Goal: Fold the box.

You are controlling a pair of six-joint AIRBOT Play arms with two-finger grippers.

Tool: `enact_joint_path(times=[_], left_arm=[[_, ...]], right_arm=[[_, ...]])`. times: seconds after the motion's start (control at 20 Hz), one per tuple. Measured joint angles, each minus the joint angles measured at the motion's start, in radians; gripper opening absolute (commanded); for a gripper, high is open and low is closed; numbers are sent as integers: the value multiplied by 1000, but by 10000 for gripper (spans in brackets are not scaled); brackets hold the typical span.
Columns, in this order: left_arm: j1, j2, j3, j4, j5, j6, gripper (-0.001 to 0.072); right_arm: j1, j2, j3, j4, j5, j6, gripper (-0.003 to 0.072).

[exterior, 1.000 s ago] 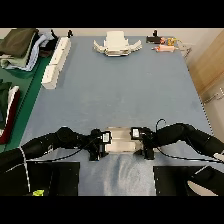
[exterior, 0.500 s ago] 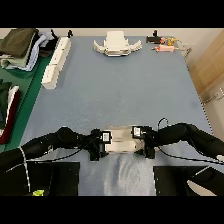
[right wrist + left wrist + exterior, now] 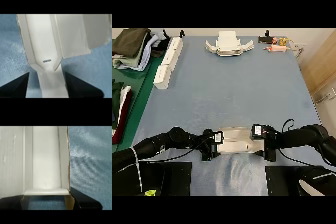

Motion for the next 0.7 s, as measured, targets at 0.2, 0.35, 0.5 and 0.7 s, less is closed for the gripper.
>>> enact_joint_path(times=[0.2, 0.35, 0.5, 0.7], left_arm=[[0, 0, 0, 0, 0, 0, 520], [0, 0, 0, 0, 1, 0, 519], [0, 0, 0, 0, 1, -1, 519], [0, 0, 0, 0, 1, -1, 519]], right_arm=[[-1, 117, 14, 29, -84, 323, 713], [-1, 178, 19, 113, -105, 558, 712], [-1, 206, 20, 165, -118, 763, 625], [0, 198, 20, 200, -117, 925, 1]])
